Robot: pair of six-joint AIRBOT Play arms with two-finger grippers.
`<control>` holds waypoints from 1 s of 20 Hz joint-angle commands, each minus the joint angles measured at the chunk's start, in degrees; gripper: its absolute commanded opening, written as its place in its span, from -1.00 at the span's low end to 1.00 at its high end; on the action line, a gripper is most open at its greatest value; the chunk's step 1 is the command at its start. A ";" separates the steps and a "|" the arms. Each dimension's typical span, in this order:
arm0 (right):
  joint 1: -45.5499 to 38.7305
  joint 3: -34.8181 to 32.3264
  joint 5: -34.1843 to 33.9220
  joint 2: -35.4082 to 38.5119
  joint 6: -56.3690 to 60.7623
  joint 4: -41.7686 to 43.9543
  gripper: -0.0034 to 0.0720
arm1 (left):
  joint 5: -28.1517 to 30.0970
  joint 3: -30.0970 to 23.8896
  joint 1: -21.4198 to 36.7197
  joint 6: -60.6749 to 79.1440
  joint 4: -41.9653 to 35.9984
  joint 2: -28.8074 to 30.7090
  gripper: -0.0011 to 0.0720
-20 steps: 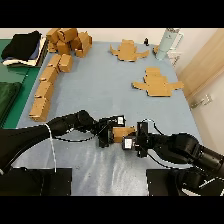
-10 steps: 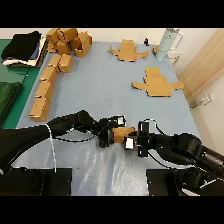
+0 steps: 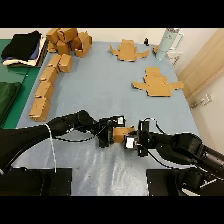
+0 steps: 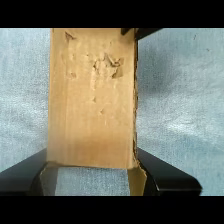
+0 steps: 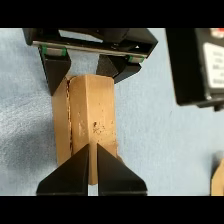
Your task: Fold the box.
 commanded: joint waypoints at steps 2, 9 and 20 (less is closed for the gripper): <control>0.02 0.24 -0.02 0.02 0.07 0.20 -0.72 | 0.04 0.00 0.00 0.00 -0.04 -0.02 0.47; 0.02 0.13 -0.55 -1.46 0.04 1.68 -0.72 | 0.04 0.00 0.00 0.00 -0.04 -0.02 0.47; 0.04 1.73 4.11 -1.73 0.02 3.28 -0.78 | 0.07 0.00 0.00 0.00 -0.04 -0.02 0.47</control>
